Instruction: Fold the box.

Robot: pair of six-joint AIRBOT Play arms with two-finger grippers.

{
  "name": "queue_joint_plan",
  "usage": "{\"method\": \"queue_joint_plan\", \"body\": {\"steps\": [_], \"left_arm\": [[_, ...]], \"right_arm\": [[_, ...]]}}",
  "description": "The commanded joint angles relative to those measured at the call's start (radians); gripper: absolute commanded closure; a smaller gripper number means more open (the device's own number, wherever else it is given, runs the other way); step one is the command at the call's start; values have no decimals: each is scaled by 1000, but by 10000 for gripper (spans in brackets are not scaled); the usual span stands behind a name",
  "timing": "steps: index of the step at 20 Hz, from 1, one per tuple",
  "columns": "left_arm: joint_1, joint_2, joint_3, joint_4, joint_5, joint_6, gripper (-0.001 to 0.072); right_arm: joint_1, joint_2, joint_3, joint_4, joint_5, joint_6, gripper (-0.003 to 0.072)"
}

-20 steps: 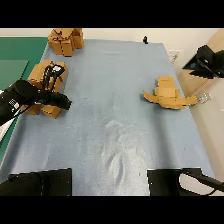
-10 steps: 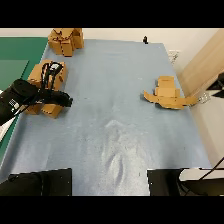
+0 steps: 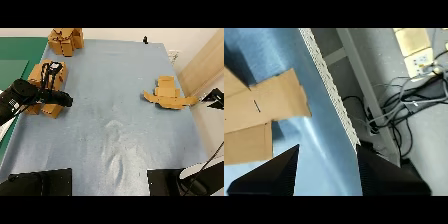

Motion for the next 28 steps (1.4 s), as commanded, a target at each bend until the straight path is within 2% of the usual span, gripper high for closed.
{"method": "queue_joint_plan", "body": {"steps": [1,4,10,11,12,14,15,17,19,21,26,27,28], "left_arm": [[1,0,0,-1,-17,-2,694],[0,0,0,-2,-24,-1,694],[0,0,0,-16,-27,-2,694],[0,0,0,-16,-27,-2,694],[0,0,0,-16,-27,-2,695],[0,0,0,-17,-28,-2,694],[0,0,0,-23,-34,-1,695],[0,0,0,-24,-45,-2,695],[0,0,0,-27,-65,-2,695],[1,0,0,-29,-108,-2,695],[3,0,21,-68,-132,-66,694],[14,0,40,-78,-150,-72,621],[32,0,64,-99,-165,-79,326]], "right_arm": [[9,-128,92,105,3,-99,122],[13,-187,161,208,20,-166,134],[52,-236,177,183,-19,-163,137],[60,-237,177,183,-27,-163,174],[66,-237,177,183,-27,-163,175],[72,-237,177,182,-68,-143,435],[72,-237,177,181,-98,-127,491],[72,-235,177,180,-168,-106,679],[73,-227,177,183,-215,-27,681],[99,-193,177,247,-250,3,682],[310,21,177,494,-233,32,682],[375,64,176,512,-225,34,683],[444,104,167,533,-214,38,682]]}}
